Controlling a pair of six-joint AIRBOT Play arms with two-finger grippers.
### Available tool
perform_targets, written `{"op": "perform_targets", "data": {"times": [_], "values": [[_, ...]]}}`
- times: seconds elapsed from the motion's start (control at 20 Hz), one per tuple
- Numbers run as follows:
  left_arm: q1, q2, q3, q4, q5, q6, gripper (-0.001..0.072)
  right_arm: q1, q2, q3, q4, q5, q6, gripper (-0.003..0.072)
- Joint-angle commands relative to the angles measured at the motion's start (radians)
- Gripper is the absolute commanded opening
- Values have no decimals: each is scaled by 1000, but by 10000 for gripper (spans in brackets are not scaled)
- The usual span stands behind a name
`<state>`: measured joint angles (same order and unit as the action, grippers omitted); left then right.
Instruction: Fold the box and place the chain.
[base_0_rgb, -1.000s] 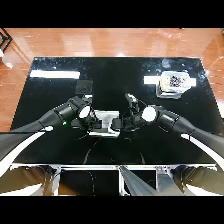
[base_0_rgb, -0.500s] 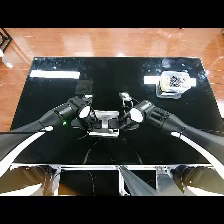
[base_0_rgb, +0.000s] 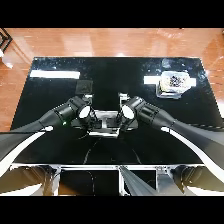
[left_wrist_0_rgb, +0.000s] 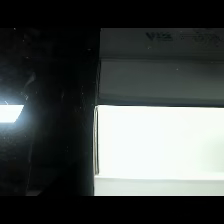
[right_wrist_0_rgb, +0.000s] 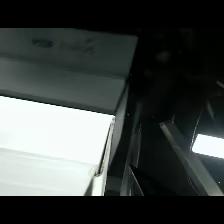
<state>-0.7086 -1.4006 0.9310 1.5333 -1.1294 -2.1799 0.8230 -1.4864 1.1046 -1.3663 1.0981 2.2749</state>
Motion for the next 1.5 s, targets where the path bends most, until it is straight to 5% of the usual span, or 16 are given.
{"op": "perform_targets", "data": {"times": [0.0,0.95,1.05,1.15,1.25,1.4,1.45], "values": [[0,-1,1,0,3,0,19,27,-29,7,-26,16,31,363],[0,-1,1,-1,3,0,19,43,-40,21,-87,-38,64,361],[0,-1,1,-1,2,0,19,43,-40,21,-91,-43,63,236],[0,-1,1,0,2,0,19,43,-40,21,-90,-47,63,235],[0,-1,1,0,2,0,19,43,-40,21,-90,-44,63,127],[0,-1,1,-1,2,0,19,44,-40,21,-90,-44,63,125],[0,-1,1,-1,2,0,19,44,-40,21,-90,-44,62,71]]}}
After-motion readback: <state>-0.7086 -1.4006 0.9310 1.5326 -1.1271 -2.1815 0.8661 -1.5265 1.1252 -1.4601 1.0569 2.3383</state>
